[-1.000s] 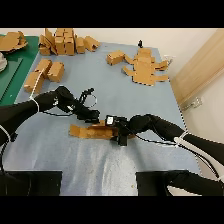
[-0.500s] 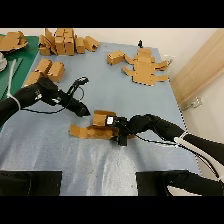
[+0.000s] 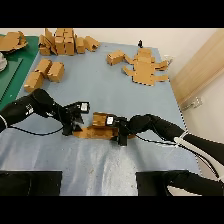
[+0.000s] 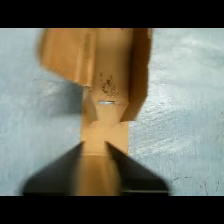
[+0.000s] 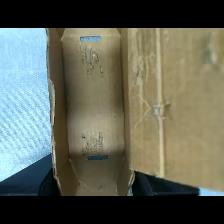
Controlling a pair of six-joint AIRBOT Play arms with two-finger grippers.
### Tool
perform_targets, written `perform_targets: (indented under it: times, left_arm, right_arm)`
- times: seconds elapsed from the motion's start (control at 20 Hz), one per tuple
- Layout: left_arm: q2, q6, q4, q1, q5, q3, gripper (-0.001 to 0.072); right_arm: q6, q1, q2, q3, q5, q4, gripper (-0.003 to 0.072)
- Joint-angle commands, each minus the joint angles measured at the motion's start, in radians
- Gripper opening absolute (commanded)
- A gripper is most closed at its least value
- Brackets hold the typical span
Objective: Fold the box.
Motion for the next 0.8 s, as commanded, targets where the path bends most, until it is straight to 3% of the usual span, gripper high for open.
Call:
perform_targets:
  times: [0.0, 0.45, 0.5, 0.55, 0.75]
  left_arm:
    - [0.012, 0.070, 0.029, -0.048, 0.013, -0.016, 0.0646]
    - [-0.018, -0.035, 0.014, -0.111, 0.024, -0.016, 0.0643]
    - [-0.021, -0.035, 0.016, -0.128, 0.042, -0.016, 0.0608]
    - [-0.023, -0.035, 0.017, -0.142, 0.068, -0.016, 0.0483]
    - [-0.023, -0.043, 0.017, -0.152, 0.135, -0.016, 0.0457]
  right_arm:
    - [0.000, 0.000, -0.001, 0.000, 0.001, 0.000, 0.0507]
    - [0.000, 0.000, -0.001, 0.000, 0.001, 0.000, 0.0507]
    - [0.000, 0.000, -0.001, 0.000, 0.001, 0.000, 0.0506]
    - [0.000, 0.000, -0.001, 0.001, 0.000, 0.000, 0.0507]
    - [0.000, 0.000, -0.001, 0.000, 0.001, 0.000, 0.0507]
